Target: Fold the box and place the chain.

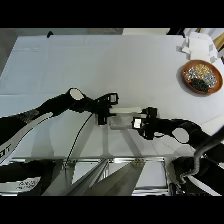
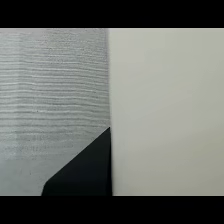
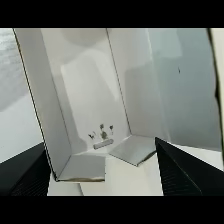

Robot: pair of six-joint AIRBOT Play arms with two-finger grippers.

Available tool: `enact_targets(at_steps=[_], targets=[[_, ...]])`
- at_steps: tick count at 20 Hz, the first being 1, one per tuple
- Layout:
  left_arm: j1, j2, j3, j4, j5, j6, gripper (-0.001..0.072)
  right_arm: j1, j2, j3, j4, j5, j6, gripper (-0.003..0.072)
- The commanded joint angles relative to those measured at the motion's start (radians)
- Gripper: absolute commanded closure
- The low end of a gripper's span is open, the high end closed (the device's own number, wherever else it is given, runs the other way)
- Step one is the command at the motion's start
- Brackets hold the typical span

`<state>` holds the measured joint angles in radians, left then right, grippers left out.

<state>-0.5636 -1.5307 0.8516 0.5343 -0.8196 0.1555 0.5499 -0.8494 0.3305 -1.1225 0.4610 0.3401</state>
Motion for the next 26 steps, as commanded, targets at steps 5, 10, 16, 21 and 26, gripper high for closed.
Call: enact_targets(at_steps=[5,10,16,21,26], targets=[[0.0,0.0,0.0,0.0,0.0,0.001,0.0699,-0.124,-0.001,0.003,0.132,0.033,-0.042,-0.001],[0.0,0.0,0.0,0.0,0.0,0.001,0.0699,-0.181,-0.004,0.003,0.256,0.052,-0.201,-0.0009],[0.0,0.0,0.0,0.0,0.0,0.0,0.0699,-0.197,-0.003,0.003,0.316,0.066,-0.349,-0.0007],[0.0,0.0,0.0,0.0,0.0,0.001,0.0699,-0.197,-0.014,0.003,0.317,0.073,-0.354,-0.0007],[0.0,0.0,0.0,0.0,0.0,0.001,0.0699,-0.264,-0.1,0.009,0.503,0.109,-0.644,-0.0008]])
